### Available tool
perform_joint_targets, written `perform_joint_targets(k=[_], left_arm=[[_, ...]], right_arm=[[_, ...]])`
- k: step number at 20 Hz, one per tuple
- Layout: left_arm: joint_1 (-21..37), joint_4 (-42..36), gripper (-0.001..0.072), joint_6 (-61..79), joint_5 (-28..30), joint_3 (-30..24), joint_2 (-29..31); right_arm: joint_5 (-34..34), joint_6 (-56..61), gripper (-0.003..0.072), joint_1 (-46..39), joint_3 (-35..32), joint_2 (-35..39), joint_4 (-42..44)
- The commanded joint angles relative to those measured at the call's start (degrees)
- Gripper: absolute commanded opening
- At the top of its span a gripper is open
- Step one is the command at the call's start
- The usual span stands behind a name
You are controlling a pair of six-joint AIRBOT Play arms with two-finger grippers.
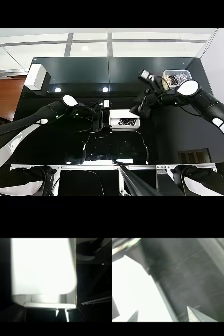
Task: Fold the box and place the chain.
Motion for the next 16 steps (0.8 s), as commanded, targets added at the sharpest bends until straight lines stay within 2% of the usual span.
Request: perform_joint_targets(k=[1, 10, 11, 13, 14, 15, 16], left_arm=[[-0.04, 0.02, 0.0395, 0.02, 0.04, 0.04, -0.02], [-0.04, 0.02, 0.0395, -0.02, 0.07, 0.04, -0.02], [-0.04, 0.02, 0.0395, -0.02, 0.04, 0.04, -0.02], [-0.04, 0.02, 0.0395, 0.00, 0.07, 0.04, -0.02], [-0.04, 0.02, 0.0395, -0.02, 0.04, 0.04, -0.02], [-0.04, 0.02, 0.0395, 0.00, 0.04, 0.04, -0.02], [-0.04, 0.02, 0.0395, -0.02, 0.07, 0.04, -0.02]], right_arm=[[3.93, -6.71, 0.0696, 2.29, -0.42, 0.15, -4.98], [3.67, -9.66, 0.0695, 3.80, -2.49, -0.42, -5.05], [3.67, -9.66, 0.0633, 3.80, -2.49, -0.42, -5.09], [3.69, -9.64, 0.0579, 3.80, -2.56, -0.42, -5.11], [3.82, -9.53, 0.0447, 3.80, -2.56, -0.42, -5.09], [3.93, -9.42, 0.0402, 3.80, -2.56, -0.42, -5.14], [3.93, -9.40, 0.0388, 3.80, -2.56, -0.42, -5.27]])
